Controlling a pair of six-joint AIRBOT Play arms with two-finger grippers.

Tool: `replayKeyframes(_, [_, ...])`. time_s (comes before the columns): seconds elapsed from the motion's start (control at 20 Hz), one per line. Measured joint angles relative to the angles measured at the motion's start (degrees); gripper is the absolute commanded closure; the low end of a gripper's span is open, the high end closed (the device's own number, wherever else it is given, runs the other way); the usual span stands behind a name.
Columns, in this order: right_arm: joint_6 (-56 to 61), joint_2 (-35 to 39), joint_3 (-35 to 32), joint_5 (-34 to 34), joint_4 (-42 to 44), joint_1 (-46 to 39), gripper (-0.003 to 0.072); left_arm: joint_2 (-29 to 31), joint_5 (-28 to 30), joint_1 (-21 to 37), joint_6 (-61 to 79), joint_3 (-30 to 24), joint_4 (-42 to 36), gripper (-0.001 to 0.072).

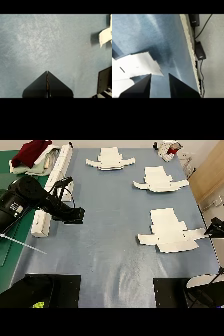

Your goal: Fold the box.

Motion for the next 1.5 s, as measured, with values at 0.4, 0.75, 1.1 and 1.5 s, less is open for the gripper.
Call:
replayKeyframes(0.4, [-5.49,-1.84,0.24,-3.26,11.41,-0.09,0.0568,0.00,-0.17,0.00,0.02,0.00,0.00,0.0695])
replayKeyframes(0.75, [-9.42,-1.99,0.33,-5.33,19.34,-0.07,0.0376,0.00,-0.96,0.00,0.00,0.00,-0.02,0.0695])
replayKeyframes(1.1, [-10.27,-5.99,5.14,-3.45,20.39,-0.09,0.0378,0.00,-1.05,0.00,0.00,0.00,-0.07,0.0694])
replayKeyframes(1.5, [-10.34,-11.72,7.50,-6.62,21.86,0.04,0.0388,0.00,-0.92,0.00,0.02,0.00,-1.31,0.0695])
